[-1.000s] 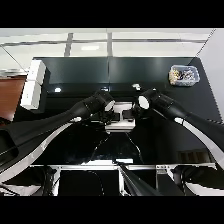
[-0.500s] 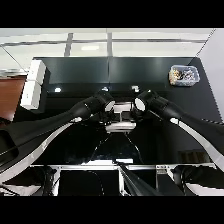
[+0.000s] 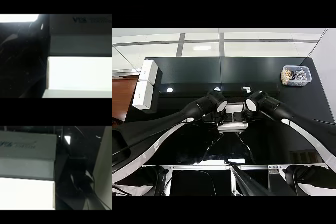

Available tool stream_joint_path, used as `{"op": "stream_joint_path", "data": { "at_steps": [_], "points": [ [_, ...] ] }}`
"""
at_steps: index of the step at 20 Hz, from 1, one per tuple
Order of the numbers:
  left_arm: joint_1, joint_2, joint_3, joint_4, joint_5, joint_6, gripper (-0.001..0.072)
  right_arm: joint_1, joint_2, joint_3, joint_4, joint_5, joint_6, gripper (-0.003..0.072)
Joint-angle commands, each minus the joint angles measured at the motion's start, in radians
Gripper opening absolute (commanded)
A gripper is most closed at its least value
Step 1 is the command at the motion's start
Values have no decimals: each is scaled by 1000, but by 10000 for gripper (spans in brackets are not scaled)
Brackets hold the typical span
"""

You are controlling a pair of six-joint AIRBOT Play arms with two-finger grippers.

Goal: Fold the box and place the chain.

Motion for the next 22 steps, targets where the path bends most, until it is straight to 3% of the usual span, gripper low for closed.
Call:
{"op": "stream_joint_path", "data": {
  "at_steps": [1,3,5,6,11,13,15,17,19,20,21,22],
  "points": [
    [0,0,0,3,2,3,30,0,0,1,-2,0,-4,19],
    [0,0,0,3,2,3,30,0,2,2,-2,0,-5,24],
    [0,0,0,3,2,3,30,0,12,13,-6,13,-31,301],
    [0,0,0,3,2,3,30,0,25,20,-11,32,-66,320],
    [0,0,0,3,2,3,30,-2,212,65,-106,175,-164,319],
    [0,0,0,3,1,3,30,-14,335,76,-232,226,-173,319],
    [0,0,0,3,1,3,30,-58,435,76,-451,233,-187,318],
    [0,0,0,3,2,3,30,-147,463,64,-607,166,-314,317],
    [0,0,0,3,2,3,30,-305,447,18,-598,-27,-315,321],
    [0,0,0,3,2,3,30,-390,426,-14,-565,-127,-283,472],
    [0,0,0,3,2,3,30,-474,393,-41,-513,-210,-215,714],
    [0,0,0,3,1,3,30,-548,347,-51,-418,-276,-180,714]
  ]
}}
